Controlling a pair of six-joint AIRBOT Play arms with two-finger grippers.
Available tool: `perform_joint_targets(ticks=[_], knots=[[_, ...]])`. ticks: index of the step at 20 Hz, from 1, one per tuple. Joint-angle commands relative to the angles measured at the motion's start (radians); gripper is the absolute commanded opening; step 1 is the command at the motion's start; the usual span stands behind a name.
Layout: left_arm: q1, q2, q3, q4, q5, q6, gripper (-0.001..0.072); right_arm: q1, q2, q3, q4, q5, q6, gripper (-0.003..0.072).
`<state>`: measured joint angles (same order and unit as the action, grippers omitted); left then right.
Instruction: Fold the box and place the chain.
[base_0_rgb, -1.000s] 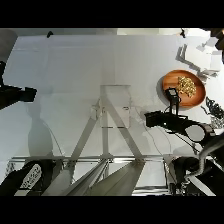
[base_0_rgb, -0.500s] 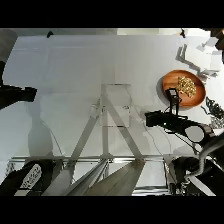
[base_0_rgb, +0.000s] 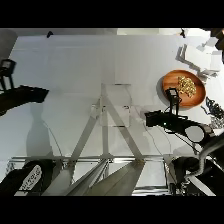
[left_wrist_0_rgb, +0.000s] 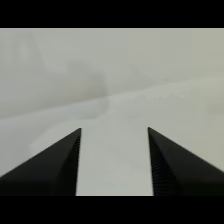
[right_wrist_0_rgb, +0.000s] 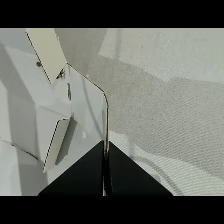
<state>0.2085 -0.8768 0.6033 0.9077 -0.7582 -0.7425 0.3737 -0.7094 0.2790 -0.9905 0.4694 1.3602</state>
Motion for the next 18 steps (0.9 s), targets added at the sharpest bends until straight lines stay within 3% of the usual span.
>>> perform_joint_targets(ticks=[1, 3, 5, 7, 13, 14, 18], knots=[[-0.161, -0.001, 0.0, 0.0, -0.028, 0.027, 0.0405, 0.001, 0.001, 0.0, 0.0, 0.001, 0.0, 0.001], [-0.255, -0.007, 0.0, 0.047, -0.015, 0.045, 0.0422, 0.001, 0.001, 0.0, 0.0, 0.0, 0.0, 0.001], [-0.335, -0.051, 0.006, 0.053, -0.005, 0.068, 0.0516, 0.001, 0.001, 0.0, 0.0, 0.001, 0.0, 0.001], [-0.371, -0.137, 0.052, 0.032, -0.051, 0.066, 0.0516, 0.001, 0.001, 0.0, 0.0, 0.001, 0.0, 0.001], [-0.356, -0.437, 0.415, -0.16, -0.415, 0.329, 0.0594, 0.001, 0.001, 0.0, 0.0, 0.001, 0.0, 0.0011], [-0.352, -0.483, 0.46, -0.225, -0.445, 0.372, 0.0705, 0.001, 0.001, 0.0, 0.0, 0.001, 0.0, 0.0011], [-0.351, -0.662, 0.584, -0.428, -0.492, 0.437, 0.07, 0.001, 0.001, 0.0, 0.0, 0.001, 0.0, 0.0011]])
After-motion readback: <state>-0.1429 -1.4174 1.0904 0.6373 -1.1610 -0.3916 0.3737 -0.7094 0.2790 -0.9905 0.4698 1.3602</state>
